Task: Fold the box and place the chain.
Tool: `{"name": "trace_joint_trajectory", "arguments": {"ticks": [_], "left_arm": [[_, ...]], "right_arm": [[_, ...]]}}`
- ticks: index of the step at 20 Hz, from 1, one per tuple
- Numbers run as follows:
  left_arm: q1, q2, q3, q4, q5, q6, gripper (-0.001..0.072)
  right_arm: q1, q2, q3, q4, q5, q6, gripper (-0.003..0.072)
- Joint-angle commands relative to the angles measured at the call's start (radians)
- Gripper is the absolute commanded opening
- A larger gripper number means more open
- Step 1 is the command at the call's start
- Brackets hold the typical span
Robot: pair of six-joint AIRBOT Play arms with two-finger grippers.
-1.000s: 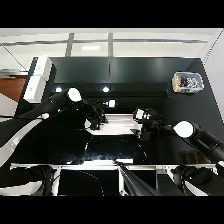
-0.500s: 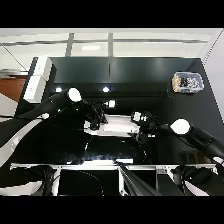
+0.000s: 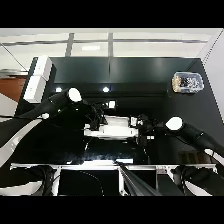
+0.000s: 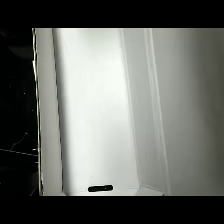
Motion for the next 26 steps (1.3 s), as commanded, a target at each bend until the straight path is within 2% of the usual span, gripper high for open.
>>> {"name": "trace_joint_trajectory", "arguments": {"ticks": [1,20,21,22,26], "left_arm": [[0.000,0.000,0.001,0.001,-0.002,0.000,0.0029],[0.000,-0.006,0.001,0.000,-0.002,0.000,0.0030],[0.000,-0.006,0.001,0.000,-0.002,0.000,0.0030],[0.001,-0.006,0.001,0.000,-0.002,0.000,0.0030],[0.001,-0.006,0.001,0.000,-0.003,0.000,0.0030]], "right_arm": [[-0.002,-0.041,-0.001,0.005,0.006,-0.058,0.0705],[-0.001,-0.087,-0.001,0.012,-0.014,-0.079,0.0703],[-0.002,-0.087,-0.001,0.014,-0.016,-0.078,0.0674],[-0.002,-0.087,-0.001,0.017,-0.017,-0.078,0.0568],[-0.002,-0.087,-0.001,0.018,-0.018,-0.077,0.0548]]}}
